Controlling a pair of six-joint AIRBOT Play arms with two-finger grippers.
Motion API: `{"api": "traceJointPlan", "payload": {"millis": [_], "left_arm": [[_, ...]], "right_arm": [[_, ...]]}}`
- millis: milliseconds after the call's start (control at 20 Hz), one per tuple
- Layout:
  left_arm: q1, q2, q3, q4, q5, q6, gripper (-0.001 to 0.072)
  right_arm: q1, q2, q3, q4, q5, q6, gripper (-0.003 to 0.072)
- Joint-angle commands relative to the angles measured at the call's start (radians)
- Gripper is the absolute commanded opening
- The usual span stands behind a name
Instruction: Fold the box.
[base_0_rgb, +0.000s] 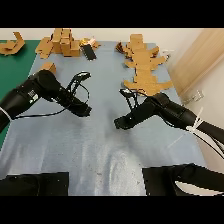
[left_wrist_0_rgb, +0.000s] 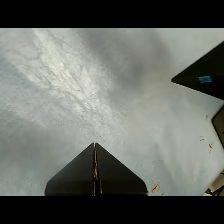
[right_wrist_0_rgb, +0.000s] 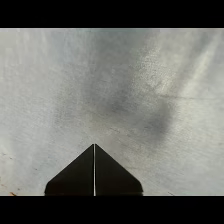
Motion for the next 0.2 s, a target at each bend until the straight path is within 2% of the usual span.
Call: {"api": "traceJointPlan", "payload": {"millis": [0, 150], "left_arm": [[-0.014, 0.016, -0.026, -0.001, 0.002, -0.005, 0.0011], [-0.014, 0.016, -0.026, -0.002, 0.001, -0.005, 0.0011]], "right_arm": [[0.0, -0.012, 0.006, 0.009, -0.019, -0.017, 0.0004], [0.0, -0.012, 0.006, 0.009, -0.019, -0.017, 0.0005]]}}
